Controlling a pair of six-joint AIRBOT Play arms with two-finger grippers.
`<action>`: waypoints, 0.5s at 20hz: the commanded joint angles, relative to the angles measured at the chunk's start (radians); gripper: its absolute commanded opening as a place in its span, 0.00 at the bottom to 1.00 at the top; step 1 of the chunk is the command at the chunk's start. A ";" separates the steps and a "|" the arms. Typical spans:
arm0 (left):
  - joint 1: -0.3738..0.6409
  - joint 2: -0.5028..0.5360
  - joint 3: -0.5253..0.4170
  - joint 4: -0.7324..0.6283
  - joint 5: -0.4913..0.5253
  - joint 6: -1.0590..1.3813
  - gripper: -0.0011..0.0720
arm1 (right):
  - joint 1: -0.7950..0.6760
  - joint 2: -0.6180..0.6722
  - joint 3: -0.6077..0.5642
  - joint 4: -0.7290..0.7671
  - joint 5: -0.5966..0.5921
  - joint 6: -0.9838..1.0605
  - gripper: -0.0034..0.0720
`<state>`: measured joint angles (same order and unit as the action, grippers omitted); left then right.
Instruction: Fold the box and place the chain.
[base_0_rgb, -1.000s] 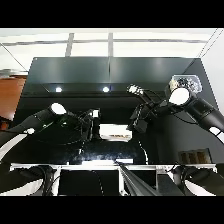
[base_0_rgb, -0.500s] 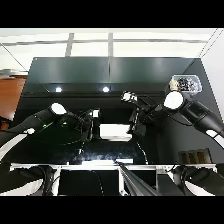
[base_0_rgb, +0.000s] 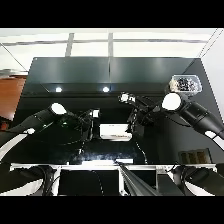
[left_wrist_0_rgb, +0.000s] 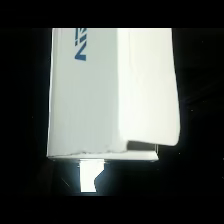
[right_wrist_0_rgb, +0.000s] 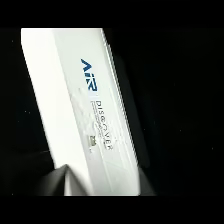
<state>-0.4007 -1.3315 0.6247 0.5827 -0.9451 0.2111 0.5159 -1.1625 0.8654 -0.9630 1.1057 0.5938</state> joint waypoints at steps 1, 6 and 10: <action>0.000 -0.001 0.000 0.000 -0.001 0.001 0.55 | 0.008 0.000 0.001 0.001 -0.009 0.000 0.47; 0.000 -0.001 0.000 0.000 0.000 0.000 0.55 | 0.008 0.000 0.001 0.001 -0.010 0.000 0.46; 0.000 -0.001 0.000 0.000 0.000 0.000 0.55 | 0.008 0.000 0.001 0.002 0.005 0.000 0.46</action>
<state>-0.4007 -1.3315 0.6247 0.5823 -0.9455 0.2111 0.5228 -1.1625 0.8654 -0.9619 1.0996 0.5938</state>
